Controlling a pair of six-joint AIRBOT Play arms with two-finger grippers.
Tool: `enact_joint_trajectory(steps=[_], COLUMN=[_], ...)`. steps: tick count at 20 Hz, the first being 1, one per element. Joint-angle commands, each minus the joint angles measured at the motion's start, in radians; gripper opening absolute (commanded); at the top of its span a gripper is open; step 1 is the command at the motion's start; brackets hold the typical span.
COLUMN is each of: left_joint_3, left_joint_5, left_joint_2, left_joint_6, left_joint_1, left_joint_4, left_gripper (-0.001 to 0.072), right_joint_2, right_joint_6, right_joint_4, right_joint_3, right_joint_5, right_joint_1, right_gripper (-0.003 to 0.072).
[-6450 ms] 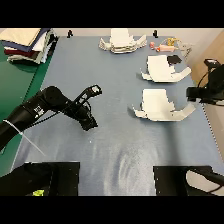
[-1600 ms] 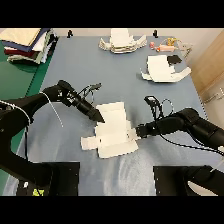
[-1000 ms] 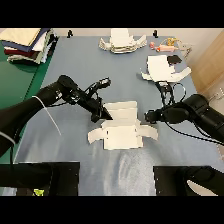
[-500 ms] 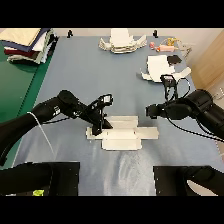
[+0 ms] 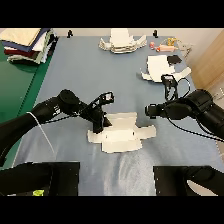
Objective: Fold the box.
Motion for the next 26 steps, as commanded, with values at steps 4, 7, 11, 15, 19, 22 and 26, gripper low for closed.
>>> enact_joint_trajectory(steps=[4,7,11,15,19,22,26], left_joint_3=[0.047,0.046,0.045,0.030,0.027,0.018,-0.010], left_joint_5=[-0.029,-0.057,-0.062,-0.062,-0.052,-0.051,-0.061], left_joint_2=[-0.042,-0.055,-0.055,-0.064,-0.064,-0.064,-0.079], left_joint_6=[-0.058,-0.057,-0.032,0.019,0.063,0.063,0.062], left_joint_1=[-0.001,-0.002,-0.003,-0.002,-0.002,-0.002,-0.002], left_joint_4=[0.033,0.010,-0.001,-0.023,-0.081,-0.078,-0.074], left_gripper=[0.0015,0.0015,0.0015,0.0015,0.0016,0.0016,0.0016], right_joint_2=[0.000,0.000,0.000,0.000,0.000,0.000,0.000], right_joint_6=[0.001,0.001,0.001,0.001,0.001,0.001,0.001], right_joint_4=[0.003,0.003,0.004,0.020,0.023,0.023,0.023], right_joint_3=[0.001,0.001,0.001,0.001,0.001,0.001,0.001], right_joint_5=[0.000,0.000,0.000,-0.002,-0.003,-0.003,-0.003], right_joint_1=[0.000,0.000,0.000,0.000,0.000,0.000,0.000], right_gripper=[0.0386,0.0386,0.0386,0.0386,0.0386,0.0386,0.0386])
